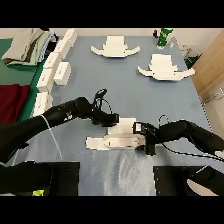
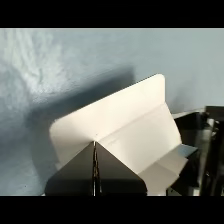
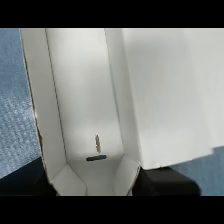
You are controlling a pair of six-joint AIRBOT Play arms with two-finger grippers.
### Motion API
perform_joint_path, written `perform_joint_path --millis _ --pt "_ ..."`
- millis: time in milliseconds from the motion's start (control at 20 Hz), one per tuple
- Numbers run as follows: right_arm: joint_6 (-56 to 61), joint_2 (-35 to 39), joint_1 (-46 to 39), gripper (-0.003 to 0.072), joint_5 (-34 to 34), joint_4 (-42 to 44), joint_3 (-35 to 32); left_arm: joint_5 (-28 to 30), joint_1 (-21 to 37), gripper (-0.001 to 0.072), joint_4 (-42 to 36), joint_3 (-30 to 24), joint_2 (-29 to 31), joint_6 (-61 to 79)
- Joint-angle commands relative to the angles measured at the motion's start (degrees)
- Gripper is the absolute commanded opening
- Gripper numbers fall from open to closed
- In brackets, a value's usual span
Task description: Fold the box.
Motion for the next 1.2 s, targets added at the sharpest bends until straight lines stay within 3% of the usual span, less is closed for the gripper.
perform_joint_path --millis 0,150,350,600,750,800,850,900,1000,1150 --pt "0.0 0.0 0.0 0.0504 0.0 0.0 0.0 -1.8 2.4 0.0015 5.7 1.4 7.0 4.9" --pt "0.0 0.0 0.0 0.0504 0.0 0.0 0.0 -8.3 5.2 0.0015 12.6 0.7 16.4 5.6" --pt "0.0 0.0 0.0 0.0504 0.0 0.0 0.0 -9.6 4.6 0.0014 16.6 -5.1 26.7 10.8" --pt "0.0 0.0 0.0 0.0504 0.0 0.0 0.0 -10.1 1.2 0.0014 19.8 -13.6 31.4 23.5" --pt "0.0 0.0 0.0 0.0504 0.0 0.0 0.0 -9.4 3.1 0.0018 16.3 -18.3 33.1 44.7" --pt "0.0 0.0 0.0 0.0504 0.0 0.0 0.0 -8.5 4.9 0.0143 11.1 -19.9 33.0 53.1" --pt "0.0 0.0 0.0 0.0505 0.0 0.0 0.0 -5.7 6.4 0.0558 5.1 -21.4 32.9 59.0" --pt "0.0 0.0 0.0 0.0504 0.0 0.0 0.0 -1.4 7.2 0.0693 -1.8 -23.0 32.5 63.8" --pt "0.0 0.0 0.0 0.0504 0.0 0.0 0.0 0.4 7.0 0.0694 -7.6 -24.4 31.7 72.7" --pt "0.0 0.0 0.0 0.0504 0.0 0.0 0.0 -2.2 7.0 0.0693 -7.5 -24.5 28.7 82.4"
